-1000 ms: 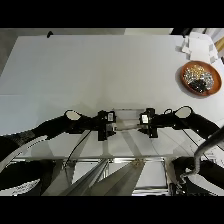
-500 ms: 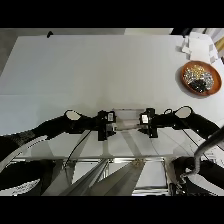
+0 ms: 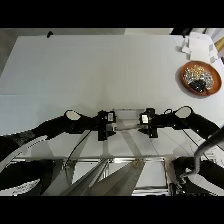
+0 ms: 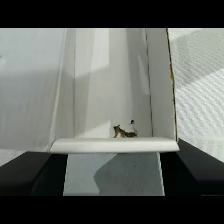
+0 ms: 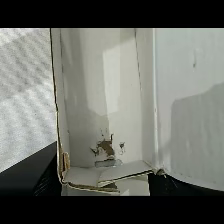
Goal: Fold the box and place the chain.
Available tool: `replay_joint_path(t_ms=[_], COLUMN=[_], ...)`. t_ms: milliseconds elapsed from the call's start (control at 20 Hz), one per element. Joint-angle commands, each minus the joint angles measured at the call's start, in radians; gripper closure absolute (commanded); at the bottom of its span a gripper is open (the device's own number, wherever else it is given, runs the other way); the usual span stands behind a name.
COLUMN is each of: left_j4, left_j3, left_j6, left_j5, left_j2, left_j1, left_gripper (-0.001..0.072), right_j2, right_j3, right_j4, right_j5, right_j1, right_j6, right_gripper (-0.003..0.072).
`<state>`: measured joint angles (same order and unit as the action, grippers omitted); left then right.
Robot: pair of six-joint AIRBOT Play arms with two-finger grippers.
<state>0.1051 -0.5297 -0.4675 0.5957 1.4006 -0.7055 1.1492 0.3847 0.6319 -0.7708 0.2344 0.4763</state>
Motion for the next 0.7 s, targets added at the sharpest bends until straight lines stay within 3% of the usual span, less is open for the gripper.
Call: replay_joint_path(t_ms=[0, 500, 550, 600, 650], left_j4=[0.0, 0.0, 0.0, 0.0, 0.0], left_j3=[0.0, -0.001, -0.001, -0.001, 0.0], left_j6=[0.0, 0.0, 0.0, 0.0, 0.0], left_j5=[0.0, 0.0, 0.0, 0.0, 0.0], left_j2=[-0.001, -0.001, -0.001, -0.001, -0.001], left_j1=[0.0, 0.0, 0.0, 0.0, 0.0], left_gripper=[0.0559, 0.0559, 0.0559, 0.0559, 0.0559], right_j2=[0.0, 0.0, 0.0, 0.0, 0.0], right_j3=[0.0, 0.0, 0.0, 0.0, 0.0], right_j4=[-0.003, 0.0, 0.0, 0.0, 0.0], right_j5=[0.0, -0.008, -0.008, -0.006, -0.003], right_j1=[0.0, 0.0, 0.0, 0.0, 0.0], right_j6=[0.0, 0.0, -0.011, -0.033, -0.062], right_gripper=[0.0367, 0.0366, 0.0288, 0.0126, 0.0068])
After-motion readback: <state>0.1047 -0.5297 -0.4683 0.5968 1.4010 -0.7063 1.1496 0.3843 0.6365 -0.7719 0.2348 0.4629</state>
